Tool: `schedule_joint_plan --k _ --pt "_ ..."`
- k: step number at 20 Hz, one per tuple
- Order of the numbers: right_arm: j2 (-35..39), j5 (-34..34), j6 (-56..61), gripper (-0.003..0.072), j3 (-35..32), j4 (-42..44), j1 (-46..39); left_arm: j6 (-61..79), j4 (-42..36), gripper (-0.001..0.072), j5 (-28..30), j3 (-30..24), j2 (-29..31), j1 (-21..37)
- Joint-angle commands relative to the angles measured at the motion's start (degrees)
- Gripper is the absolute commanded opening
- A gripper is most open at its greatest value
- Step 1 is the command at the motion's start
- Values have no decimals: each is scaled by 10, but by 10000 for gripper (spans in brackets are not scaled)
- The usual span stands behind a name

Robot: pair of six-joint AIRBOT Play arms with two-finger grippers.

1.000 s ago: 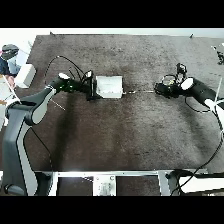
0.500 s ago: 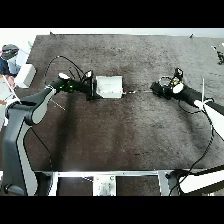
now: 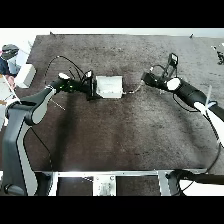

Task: Fold the box and place the chain.

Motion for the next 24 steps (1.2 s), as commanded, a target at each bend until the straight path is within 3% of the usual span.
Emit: schedule_joint_plan --k 1,9,13,17,23,24 --pt "75 -30 -11 9 12 -6 62 0 0 492 0 0 0 0" --pt "96 -30 -76 9 136 -6 184 0 0 492 0 0 0 0" --pt "74 -29 -81 9 136 -6 207 0 0 491 0 0 0 0" --pt "8 6 -81 9 136 -6 216 0 0 492 0 0 0 1" --pt "-45 14 -79 10 94 -6 201 0 0 492 0 0 0 0" --pt "-45 24 -79 139 93 -6 196 0 0 492 0 0 0 1"
